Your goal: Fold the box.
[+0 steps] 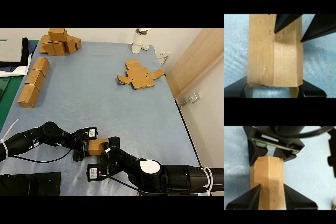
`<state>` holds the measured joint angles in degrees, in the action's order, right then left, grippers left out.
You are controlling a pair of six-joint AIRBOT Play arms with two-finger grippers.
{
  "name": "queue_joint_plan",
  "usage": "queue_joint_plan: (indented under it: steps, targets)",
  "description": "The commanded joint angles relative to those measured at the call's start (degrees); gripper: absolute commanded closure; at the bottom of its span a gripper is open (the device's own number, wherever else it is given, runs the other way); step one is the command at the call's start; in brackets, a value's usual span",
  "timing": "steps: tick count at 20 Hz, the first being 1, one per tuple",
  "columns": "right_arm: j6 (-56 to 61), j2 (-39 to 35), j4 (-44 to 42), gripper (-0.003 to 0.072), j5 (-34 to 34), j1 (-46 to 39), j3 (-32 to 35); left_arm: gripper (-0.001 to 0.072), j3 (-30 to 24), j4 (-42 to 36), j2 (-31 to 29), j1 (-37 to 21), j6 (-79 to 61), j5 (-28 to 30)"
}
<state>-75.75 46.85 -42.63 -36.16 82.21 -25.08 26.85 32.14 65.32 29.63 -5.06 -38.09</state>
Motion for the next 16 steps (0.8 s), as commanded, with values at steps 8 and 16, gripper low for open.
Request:
queue_joint_plan:
  steps: [8,16]
  targets:
    - [0.90,0.22,3.50,0.0326,-2.25,0.04,-1.66,0.0308,-0.02,0.02,0.04,0.02,0.00,0.02]
    - [1.42,0.22,4.61,0.0354,-2.27,-0.04,-1.88,0.0308,-0.02,0.02,0.04,0.02,0.00,0.02]
